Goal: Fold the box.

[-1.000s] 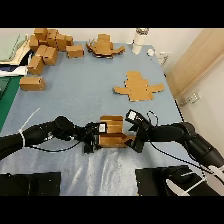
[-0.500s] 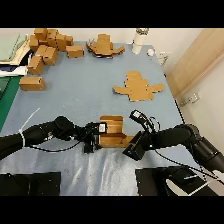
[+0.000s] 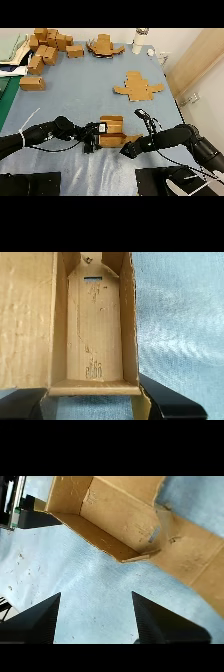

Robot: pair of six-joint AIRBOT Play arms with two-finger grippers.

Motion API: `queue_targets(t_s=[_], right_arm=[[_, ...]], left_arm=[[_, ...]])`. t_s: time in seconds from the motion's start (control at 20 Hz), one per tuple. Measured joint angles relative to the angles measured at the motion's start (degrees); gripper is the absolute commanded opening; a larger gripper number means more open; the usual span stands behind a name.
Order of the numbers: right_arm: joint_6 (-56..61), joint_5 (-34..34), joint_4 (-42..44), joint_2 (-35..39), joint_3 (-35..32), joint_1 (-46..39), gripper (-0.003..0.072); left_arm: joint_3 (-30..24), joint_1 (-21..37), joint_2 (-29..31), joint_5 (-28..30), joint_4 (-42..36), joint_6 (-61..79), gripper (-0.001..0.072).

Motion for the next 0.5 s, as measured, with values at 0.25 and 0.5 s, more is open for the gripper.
queue_targets(t_s=[0.25,0.5], right_arm=[[1.73,-0.04,0.15,0.0,0.0,0.0,0.0708],[2.19,0.31,0.17,0.0,0.0,0.0,0.0708]], left_arm=[[0.0,0.07,0.0,-0.85,0.0,-0.24,0.0603],[0.07,0.61,0.07,-2.43,0.02,-1.97,0.0603]])
